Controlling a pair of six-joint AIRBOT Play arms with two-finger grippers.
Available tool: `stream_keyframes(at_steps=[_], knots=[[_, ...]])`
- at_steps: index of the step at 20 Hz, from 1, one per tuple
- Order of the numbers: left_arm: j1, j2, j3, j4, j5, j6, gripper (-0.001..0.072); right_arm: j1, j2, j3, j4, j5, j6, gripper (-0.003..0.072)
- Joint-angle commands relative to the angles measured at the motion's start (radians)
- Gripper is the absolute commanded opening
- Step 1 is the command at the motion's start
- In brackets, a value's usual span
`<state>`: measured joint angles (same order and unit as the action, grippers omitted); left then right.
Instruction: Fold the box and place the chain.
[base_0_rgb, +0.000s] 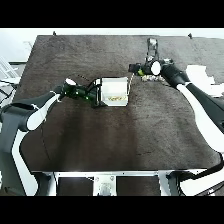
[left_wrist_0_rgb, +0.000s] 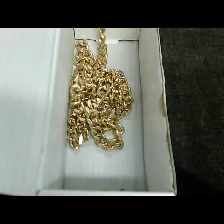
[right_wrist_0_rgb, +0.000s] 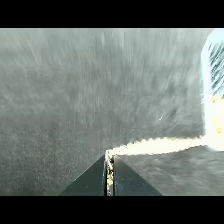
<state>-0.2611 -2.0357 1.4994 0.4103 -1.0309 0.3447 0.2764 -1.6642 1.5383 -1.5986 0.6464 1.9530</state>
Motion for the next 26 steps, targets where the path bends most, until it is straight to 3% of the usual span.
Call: stream_keyframes(at_steps=[1, 9, 18, 26], knots=[[0.0, 0.001, 0.0, 0.0, 0.001, 0.0, 0.031, 0.028, 0.11, 0.0, -0.082, 0.068, -0.001, 0.0008], [0.0, 0.001, 0.0, 0.0, 0.001, 0.0, 0.031, 0.182, 0.29, 0.0, -0.228, 0.264, -0.001, 0.0009], [0.0, 0.001, 0.0, 0.0, 0.001, 0.0, 0.031, 0.421, 0.386, 0.0, -0.246, 0.264, 0.012, 0.0009], [0.0, 0.001, 0.0, 0.0, 0.0, 0.0, 0.031, 0.462, 0.383, -0.033, -0.243, 0.235, 0.085, 0.0009]])
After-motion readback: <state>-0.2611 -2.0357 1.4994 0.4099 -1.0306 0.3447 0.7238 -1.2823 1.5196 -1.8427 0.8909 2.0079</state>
